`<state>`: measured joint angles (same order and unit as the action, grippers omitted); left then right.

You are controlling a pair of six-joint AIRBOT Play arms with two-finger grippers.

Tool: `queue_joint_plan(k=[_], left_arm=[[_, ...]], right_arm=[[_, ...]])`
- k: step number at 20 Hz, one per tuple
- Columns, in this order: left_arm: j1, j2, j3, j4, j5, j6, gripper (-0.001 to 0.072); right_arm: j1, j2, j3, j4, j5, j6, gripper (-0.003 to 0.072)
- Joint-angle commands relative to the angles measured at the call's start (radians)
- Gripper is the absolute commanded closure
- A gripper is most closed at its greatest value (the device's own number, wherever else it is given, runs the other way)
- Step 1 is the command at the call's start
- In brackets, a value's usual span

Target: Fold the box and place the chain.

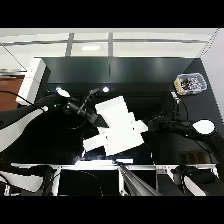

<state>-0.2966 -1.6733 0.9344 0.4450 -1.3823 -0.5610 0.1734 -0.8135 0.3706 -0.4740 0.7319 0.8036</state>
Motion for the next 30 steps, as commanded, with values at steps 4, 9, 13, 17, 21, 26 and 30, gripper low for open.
queue_joint_plan(k=[4, 9, 13, 17, 21, 26, 30], left_arm=[[-0.028, -0.013, 0.037, 0.092, 0.021, 0.012, 0.0440], [-0.044, -0.013, 0.037, 0.106, 0.020, 0.017, 0.0687], [-0.045, 0.009, 0.038, 0.145, 0.010, 0.016, 0.0686], [-0.074, 0.096, 0.035, 0.172, 0.043, 0.035, 0.0688], [-0.212, 0.250, 0.024, 0.331, 0.280, 0.093, 0.0688], [-0.340, 0.237, 0.004, 0.539, 0.340, 0.431, 0.0686], [-0.363, 0.194, -0.020, 0.492, 0.438, 0.344, 0.0688]], right_arm=[[0.001, 0.001, 0.000, -0.009, 0.003, 0.000, 0.0677], [0.000, 0.001, 0.001, -0.024, 0.009, 0.011, 0.0551], [-0.059, 0.001, 0.049, -0.111, 0.104, 0.038, 0.0049], [-0.182, 0.001, 0.160, -0.283, 0.182, 0.037, 0.0049], [-0.264, 0.001, 0.202, -0.320, 0.193, 0.025, 0.0049], [-0.241, 0.001, 0.202, -0.324, 0.300, -0.299, 0.0049], [-0.196, 0.000, 0.201, -0.324, 0.304, -0.346, 0.0049]])
